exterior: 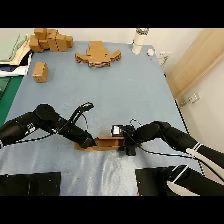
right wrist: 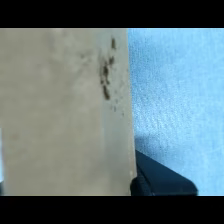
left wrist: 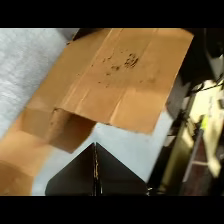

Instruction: Fold the box.

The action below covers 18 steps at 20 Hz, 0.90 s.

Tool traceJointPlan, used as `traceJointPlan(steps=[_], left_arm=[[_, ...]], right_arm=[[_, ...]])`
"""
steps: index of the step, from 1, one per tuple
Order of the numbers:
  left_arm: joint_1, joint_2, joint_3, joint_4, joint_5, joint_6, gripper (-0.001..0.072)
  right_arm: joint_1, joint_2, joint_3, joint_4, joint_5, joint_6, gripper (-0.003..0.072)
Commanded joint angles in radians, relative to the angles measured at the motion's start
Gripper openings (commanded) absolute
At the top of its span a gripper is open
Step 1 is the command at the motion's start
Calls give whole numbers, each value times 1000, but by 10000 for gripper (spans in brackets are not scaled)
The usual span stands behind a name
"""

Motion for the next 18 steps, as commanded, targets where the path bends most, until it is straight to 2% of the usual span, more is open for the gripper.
traceJointPlan(steps=[1,5,9,13,18], left_arm=[[-26,-32,40,-87,25,-141,12],[-24,-122,111,-191,182,-138,12],[-23,-222,147,-195,281,-136,11],[-16,-304,147,-148,286,-158,11],[-17,-330,147,-142,274,-166,11]], right_arm=[[-1,0,1,0,0,0,505],[-1,0,1,0,0,0,505],[-1,0,1,0,0,0,505],[-1,0,1,0,0,0,505],[-1,0,1,0,0,0,505]])
